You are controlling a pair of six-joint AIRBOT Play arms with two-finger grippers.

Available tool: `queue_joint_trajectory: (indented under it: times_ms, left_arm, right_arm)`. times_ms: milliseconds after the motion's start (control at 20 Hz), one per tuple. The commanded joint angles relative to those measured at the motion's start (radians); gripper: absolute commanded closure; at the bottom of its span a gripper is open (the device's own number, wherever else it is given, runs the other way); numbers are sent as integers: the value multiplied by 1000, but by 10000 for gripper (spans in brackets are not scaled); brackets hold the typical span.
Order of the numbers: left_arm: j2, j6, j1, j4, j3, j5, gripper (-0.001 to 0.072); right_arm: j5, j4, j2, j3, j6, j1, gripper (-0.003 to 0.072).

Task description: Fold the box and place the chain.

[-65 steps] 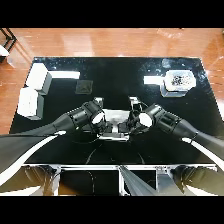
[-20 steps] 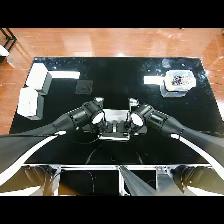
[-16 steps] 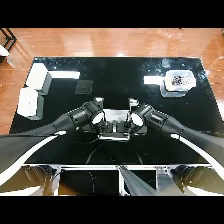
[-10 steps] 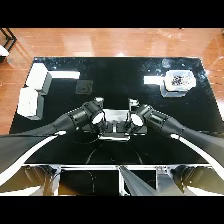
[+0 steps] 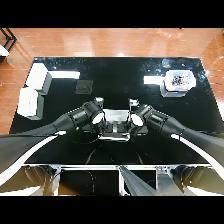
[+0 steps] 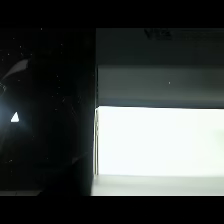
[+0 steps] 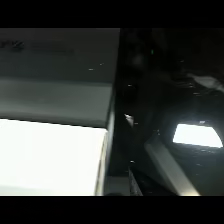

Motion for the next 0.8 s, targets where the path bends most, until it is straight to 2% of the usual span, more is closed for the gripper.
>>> queue_joint_trajectory:
  times_ms: [0, 400, 600, 750]
  left_arm:
    - [0, 0, 0, 0, 0, -2, 689]
    - [0, 0, 0, 0, 0, -1, 688]
    - [0, 0, 0, 1, 0, 0, 688]
    - [0, 0, 0, 1, 0, 0, 688]
  right_arm:
    - [26, -30, 32, 1, -43, -7, 302]
    - [43, -41, 287, 1, -176, -48, 303]
    - [43, -42, 440, 1, -249, -193, 303]
    - [43, -107, 484, 1, -302, -343, 303]
